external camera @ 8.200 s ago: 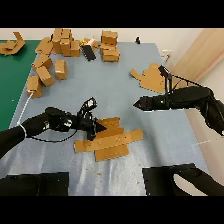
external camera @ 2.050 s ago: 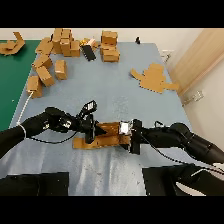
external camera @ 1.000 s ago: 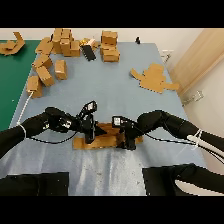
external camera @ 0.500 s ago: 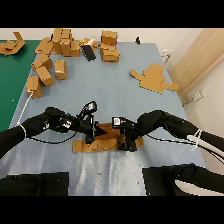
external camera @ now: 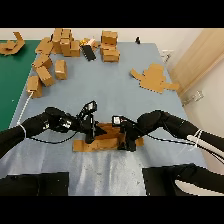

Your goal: Fold the box.

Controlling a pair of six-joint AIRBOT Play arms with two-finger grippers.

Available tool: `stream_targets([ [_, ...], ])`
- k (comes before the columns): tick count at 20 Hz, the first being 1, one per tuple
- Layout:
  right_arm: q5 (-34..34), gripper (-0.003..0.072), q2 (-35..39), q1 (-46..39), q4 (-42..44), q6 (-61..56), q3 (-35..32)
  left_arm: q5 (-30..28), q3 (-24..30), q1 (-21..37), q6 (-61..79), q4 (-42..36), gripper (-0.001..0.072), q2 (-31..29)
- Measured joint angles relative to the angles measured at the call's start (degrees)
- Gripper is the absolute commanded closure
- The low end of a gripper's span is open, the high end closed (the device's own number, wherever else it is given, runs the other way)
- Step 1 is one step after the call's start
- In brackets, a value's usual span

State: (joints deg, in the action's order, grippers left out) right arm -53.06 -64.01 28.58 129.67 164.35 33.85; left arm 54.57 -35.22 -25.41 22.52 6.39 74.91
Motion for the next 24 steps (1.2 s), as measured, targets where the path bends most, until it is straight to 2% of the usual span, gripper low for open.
stream_targets([
  [9, 0.4, -0.0034, -0.1, 0.3, -0.2, 6.5, -0.9, 0.0, 0.0, 0.0, 0.0, 0.1, 0.0698, 0.0],
  [24, 4.3, -0.0034, -1.5, 1.1, -0.2, 8.0, -1.4, 0.0, 0.0, 0.0, 0.0, 0.0, 0.0698, 0.0],
])
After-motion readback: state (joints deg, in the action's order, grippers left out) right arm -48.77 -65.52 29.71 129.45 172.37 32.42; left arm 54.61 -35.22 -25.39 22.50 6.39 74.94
